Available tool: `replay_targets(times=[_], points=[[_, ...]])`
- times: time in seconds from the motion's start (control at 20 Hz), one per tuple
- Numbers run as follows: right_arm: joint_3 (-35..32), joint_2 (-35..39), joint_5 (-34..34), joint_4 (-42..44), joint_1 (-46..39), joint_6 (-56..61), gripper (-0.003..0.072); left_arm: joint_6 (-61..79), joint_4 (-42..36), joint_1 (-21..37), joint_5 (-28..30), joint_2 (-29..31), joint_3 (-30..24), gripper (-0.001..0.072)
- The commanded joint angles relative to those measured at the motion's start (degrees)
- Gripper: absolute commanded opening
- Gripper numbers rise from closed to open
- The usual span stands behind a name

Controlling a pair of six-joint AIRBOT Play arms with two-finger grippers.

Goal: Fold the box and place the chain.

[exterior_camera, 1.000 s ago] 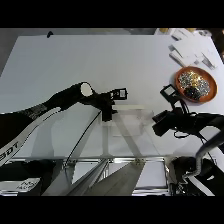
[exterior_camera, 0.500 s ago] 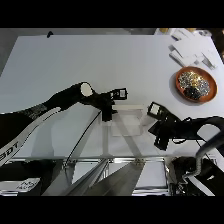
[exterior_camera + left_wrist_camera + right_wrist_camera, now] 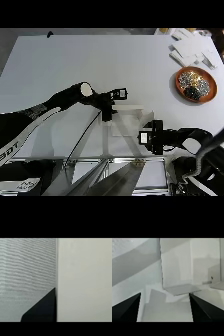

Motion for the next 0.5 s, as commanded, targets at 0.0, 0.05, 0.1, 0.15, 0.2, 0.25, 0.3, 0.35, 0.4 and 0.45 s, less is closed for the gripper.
replay_targets(times=[0.0,0.05,0.1,0.15,0.2,0.25,0.3,0.35,0.4,0.45], points=[[-1.9,-2.03,-10.54,-1.09,3.26,-2.23,0.0658,0.02,0.0,-0.04,0.0,-0.02,0.0,0.0011],[-1.92,-3.58,-12.0,-1.09,4.26,-2.25,0.0658,0.02,0.0,-0.04,-0.02,-0.02,0.0,0.0011],[-1.92,-5.38,-13.6,-1.11,5.22,-2.27,0.0658,0.02,0.0,-0.04,0.0,-0.02,0.0,0.0011],[-1.92,-7.34,-15.96,-1.18,6.05,-2.27,0.0658,0.02,0.02,-0.04,0.02,-0.02,0.0,0.0011],[-1.92,-8.98,-18.75,-1.16,6.36,-2.25,0.0658,0.02,0.02,-0.04,0.0,-0.02,0.0,0.0011],[-1.9,-10.01,-20.79,-1.14,6.36,-2.25,0.0658,0.02,0.0,-0.04,-0.02,-0.02,0.0,0.0011],[-1.88,-10.49,-22.27,-1.25,6.27,-2.27,0.0658,0.02,0.0,-0.04,0.0,-0.02,0.0,0.0011],[-1.79,-10.47,-22.91,-1.27,5.79,-2.34,0.0657,0.02,0.0,-0.04,0.0,-0.02,0.0,0.0011],[-1.46,-10.49,-22.77,-1.31,4.68,-2.32,0.0657,0.02,0.0,-0.04,0.0,-0.02,0.0,0.0011],[-1.14,-10.47,-22.18,-1.27,3.06,-2.32,0.0657,0.02,0.0,-0.04,-0.02,-0.02,0.0,0.0011]])
